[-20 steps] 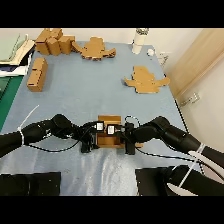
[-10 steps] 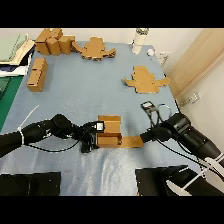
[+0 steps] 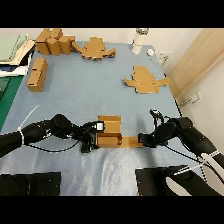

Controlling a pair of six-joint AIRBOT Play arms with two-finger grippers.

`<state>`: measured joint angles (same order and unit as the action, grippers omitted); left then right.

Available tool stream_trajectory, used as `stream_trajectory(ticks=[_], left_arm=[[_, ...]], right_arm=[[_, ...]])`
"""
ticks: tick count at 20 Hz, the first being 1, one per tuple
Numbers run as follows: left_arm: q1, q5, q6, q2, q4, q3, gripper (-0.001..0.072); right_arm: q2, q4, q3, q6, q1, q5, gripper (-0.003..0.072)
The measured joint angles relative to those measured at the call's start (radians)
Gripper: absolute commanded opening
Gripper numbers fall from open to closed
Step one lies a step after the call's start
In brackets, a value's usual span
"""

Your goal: Fold the box.

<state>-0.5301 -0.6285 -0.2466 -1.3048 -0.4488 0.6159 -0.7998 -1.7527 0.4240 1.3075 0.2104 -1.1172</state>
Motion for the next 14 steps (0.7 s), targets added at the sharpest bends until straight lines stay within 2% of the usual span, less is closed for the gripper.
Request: stream_trajectory(ticks=[14], left_arm=[[0.000, 0.000, 0.000, 0.000, 0.000, 0.000, 0.0527]], right_arm=[[0.161, -0.091, -0.005, 0.005, -0.009, -0.043, -0.0001]])
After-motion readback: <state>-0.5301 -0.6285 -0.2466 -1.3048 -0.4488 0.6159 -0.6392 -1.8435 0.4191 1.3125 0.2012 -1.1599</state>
